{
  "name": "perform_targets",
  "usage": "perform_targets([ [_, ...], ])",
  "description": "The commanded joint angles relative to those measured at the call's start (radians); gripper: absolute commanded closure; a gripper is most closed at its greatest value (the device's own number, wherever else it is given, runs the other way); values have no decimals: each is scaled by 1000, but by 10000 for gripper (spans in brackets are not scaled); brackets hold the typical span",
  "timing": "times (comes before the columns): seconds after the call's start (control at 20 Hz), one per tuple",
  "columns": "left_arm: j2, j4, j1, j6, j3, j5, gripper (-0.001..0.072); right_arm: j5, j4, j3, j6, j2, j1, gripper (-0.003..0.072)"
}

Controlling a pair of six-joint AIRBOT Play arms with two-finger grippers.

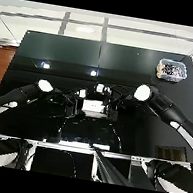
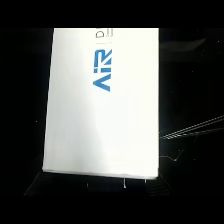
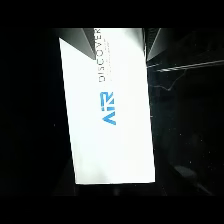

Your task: Fold the box and place the chain.

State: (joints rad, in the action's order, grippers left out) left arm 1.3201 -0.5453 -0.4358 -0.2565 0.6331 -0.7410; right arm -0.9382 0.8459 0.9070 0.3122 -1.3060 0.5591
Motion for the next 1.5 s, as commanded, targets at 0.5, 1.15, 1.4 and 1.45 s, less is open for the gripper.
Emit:
perform_targets([
  [0.5,0,0,0,-2,0,0,229,-227,-90,-52,615,150,-143,666],
  [1.15,0,0,0,-2,0,0,230,5,-398,-134,631,-56,-147,664],
  [1.4,0,0,0,-2,0,0,229,3,-323,-136,657,-56,-145,659],
  [1.45,0,0,0,-2,0,0,229,2,-315,-136,657,-56,-145,659],
])
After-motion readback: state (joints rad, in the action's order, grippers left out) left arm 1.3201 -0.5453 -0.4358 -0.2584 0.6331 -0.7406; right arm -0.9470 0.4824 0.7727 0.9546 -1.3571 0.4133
